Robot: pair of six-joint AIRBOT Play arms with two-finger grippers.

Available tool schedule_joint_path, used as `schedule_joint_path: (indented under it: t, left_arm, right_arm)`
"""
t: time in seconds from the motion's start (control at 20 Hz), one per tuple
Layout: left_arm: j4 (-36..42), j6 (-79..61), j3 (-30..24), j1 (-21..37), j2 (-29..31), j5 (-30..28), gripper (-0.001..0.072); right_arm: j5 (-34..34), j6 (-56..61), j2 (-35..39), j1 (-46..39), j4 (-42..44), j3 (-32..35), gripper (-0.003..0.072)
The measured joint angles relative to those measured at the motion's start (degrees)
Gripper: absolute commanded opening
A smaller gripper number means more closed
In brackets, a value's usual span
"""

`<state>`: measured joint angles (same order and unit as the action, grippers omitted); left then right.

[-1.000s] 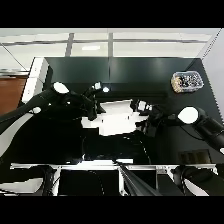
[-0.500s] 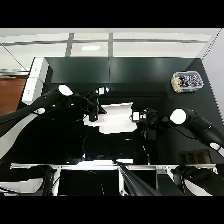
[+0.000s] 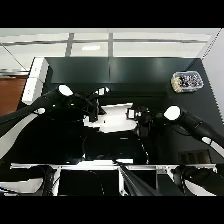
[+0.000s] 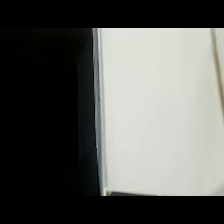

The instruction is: Fold the box and place the chain.

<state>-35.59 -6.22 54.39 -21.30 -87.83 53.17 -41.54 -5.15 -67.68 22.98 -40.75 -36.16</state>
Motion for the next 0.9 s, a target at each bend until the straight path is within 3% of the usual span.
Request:
schedule_joint_path:
  t: [0.9]
  left_arm:
    - [-1.5,-1.2,0.0,-0.1,0.0,0.7,0.0029]
  right_arm:
    - [-1.6,-17.2,-3.9,-8.2,15.3,-1.7,0.0659]
